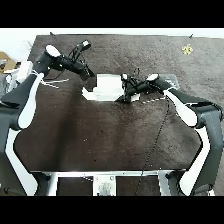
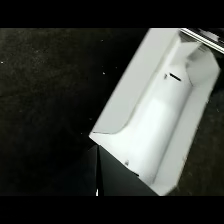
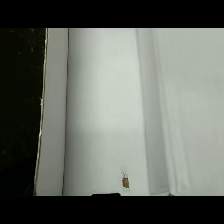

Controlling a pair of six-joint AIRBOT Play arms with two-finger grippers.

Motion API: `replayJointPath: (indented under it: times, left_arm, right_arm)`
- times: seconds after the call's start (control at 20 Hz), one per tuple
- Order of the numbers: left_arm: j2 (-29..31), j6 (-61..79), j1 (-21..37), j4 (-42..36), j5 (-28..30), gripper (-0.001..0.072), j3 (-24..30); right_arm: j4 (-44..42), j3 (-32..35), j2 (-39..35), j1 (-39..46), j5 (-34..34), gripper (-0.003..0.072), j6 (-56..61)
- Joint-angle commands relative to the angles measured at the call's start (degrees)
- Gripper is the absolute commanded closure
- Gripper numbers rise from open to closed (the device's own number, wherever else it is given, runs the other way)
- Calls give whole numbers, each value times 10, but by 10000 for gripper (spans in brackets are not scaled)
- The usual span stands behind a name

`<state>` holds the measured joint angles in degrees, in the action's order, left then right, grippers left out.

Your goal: Fold the box and place the chain.

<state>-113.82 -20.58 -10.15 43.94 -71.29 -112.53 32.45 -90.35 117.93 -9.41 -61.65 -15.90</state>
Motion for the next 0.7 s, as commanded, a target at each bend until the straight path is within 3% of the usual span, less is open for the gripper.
replayJointPath:
  times: [0.0, 0.05, 0.1, 0.4, 0.65]
  left_arm:
    - [25, 84, -1, 63, -75, 324, -3]
    - [21, 104, -2, 67, -79, 69, 6]
    - [18, 123, -2, 68, -75, 25, 21]
    - [0, 268, -2, 40, -26, 24, 108]
    - [-15, 283, -22, 41, -5, 24, 121]
  right_arm:
    - [-1, 0, 0, 0, 0, 290, 1]
    - [-1, 0, 0, 0, 0, 290, 1]
    - [-1, 0, 0, 0, 0, 290, 1]
    - [-1, 0, 0, 0, 0, 290, 1]
    - [-1, 0, 0, 0, 0, 290, 1]
